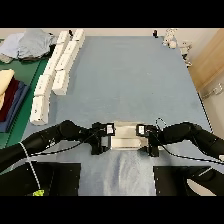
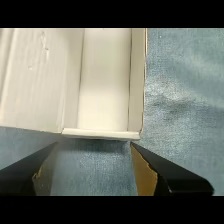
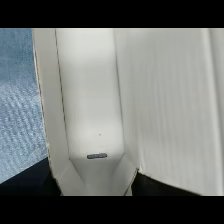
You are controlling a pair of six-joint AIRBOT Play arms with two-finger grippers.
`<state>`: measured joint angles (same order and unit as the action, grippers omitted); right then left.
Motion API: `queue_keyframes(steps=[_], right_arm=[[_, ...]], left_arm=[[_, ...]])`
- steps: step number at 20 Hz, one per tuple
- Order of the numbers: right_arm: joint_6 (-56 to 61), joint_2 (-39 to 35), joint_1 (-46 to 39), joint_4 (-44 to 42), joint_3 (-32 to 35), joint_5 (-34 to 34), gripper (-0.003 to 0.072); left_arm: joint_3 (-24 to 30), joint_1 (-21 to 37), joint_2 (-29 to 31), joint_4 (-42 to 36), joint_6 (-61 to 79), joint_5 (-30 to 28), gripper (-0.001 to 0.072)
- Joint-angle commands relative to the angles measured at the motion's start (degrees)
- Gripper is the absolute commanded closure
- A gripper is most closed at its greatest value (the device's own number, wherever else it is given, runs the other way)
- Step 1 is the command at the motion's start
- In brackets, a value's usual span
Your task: Fold the box.
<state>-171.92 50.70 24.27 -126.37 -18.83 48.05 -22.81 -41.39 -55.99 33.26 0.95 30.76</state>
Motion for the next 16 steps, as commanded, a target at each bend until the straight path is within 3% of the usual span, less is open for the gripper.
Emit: queue_keyframes(steps=[1, 16], right_arm=[[0.0, 0.0, 0.0, 0.0, 0.0, 0.0, 0.0197], [0.0, 0.0, 0.0, 0.0, 0.0, 0.0, 0.0197]], left_arm=[[0.0, -1.2, -1.0, -1.2, 1.2, -0.3, 0.0011], [-2.5, -2.6, -8.1, -2.3, 1.7, -2.3, 0.0011]])
